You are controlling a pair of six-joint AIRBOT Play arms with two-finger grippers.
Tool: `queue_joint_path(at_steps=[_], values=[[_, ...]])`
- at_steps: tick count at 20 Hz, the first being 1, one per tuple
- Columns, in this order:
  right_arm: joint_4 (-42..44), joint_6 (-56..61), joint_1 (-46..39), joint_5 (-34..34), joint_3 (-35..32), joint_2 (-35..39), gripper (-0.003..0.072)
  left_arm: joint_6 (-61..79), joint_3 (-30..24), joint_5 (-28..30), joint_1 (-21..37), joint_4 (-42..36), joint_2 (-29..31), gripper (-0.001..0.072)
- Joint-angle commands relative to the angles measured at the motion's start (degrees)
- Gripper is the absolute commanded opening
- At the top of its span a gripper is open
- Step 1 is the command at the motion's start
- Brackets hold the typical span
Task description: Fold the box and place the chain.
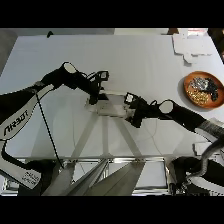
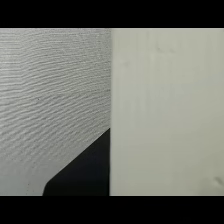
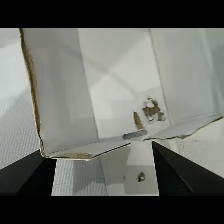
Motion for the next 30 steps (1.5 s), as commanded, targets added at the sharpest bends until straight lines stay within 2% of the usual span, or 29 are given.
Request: queue_joint_path(at_steps=[1, 7, 8, 11, 18, 24, 30], values=[[0.9, 0.2, 0.1, -2.0, 0.0, 0.0, 0.0649, 0.0, 0.0, 0.0, 0.0, 0.0, 0.0, 0.0014], [0.9, 1.3, -1.8, 2.2, 0.0, -0.3, 0.0651, 0.0, 0.0, 0.0, 0.0, 0.0, 0.0, 0.0014], [0.9, 3.2, -2.5, 2.2, 0.0, -0.5, 0.0686, 0.0, 0.0, 0.0, 0.0, 0.0, 0.0, 0.0014], [1.6, -0.5, -3.5, 3.1, 0.0, -0.9, 0.0692, 0.0, 0.0, 0.0, 0.0, 0.0, 0.0, 0.0014], [17.3, -14.7, -7.2, 3.2, 0.0, -1.2, 0.0692, 0.0, 0.0, 0.0, 0.0, 0.0, 0.0, 0.0014], [17.0, -19.5, -8.5, 6.7, 0.9, -2.5, 0.0692, 0.0, 0.0, 0.0, 0.0, 0.0, 0.0, 0.0014], [16.6, -20.4, -10.2, 11.3, 6.3, -9.0, 0.0692, 0.0, 0.0, 0.0, 0.0, 0.0, 0.0, 0.0014]])
